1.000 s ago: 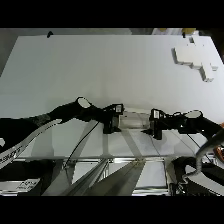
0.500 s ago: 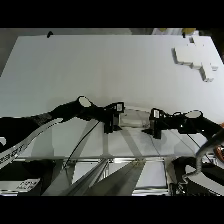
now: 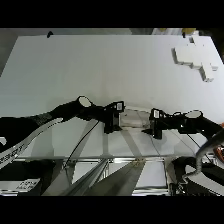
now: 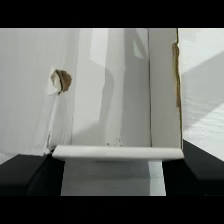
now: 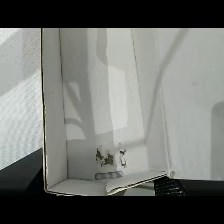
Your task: Fold the box and place the chain.
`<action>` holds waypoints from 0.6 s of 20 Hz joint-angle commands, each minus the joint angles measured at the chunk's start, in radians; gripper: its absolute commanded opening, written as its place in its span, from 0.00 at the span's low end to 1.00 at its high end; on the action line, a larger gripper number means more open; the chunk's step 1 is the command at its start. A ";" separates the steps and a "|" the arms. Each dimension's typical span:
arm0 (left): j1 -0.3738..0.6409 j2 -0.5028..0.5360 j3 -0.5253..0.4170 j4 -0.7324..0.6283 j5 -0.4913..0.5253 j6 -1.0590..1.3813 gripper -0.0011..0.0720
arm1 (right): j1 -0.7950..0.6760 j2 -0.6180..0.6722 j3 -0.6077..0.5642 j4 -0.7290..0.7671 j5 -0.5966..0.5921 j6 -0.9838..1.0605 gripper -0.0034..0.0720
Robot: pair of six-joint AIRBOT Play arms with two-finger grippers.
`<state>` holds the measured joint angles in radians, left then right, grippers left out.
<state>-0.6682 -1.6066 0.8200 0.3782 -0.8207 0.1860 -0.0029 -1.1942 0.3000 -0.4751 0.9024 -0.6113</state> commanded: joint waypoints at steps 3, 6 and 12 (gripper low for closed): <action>0.000 0.000 0.000 -0.004 -0.043 -0.032 0.06 | 0.001 0.000 -0.001 0.002 -0.002 0.001 0.50; 0.000 0.000 0.000 -0.003 -0.031 0.035 0.05 | 0.001 0.000 -0.001 0.002 -0.002 0.001 0.50; 0.000 0.002 0.000 -0.010 0.047 0.080 0.32 | 0.001 0.000 -0.001 0.002 -0.002 0.001 0.50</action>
<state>-0.6689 -1.6054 0.8188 0.3737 -0.8227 0.2440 -0.0029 -1.1942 0.2996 -0.4747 0.9024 -0.6106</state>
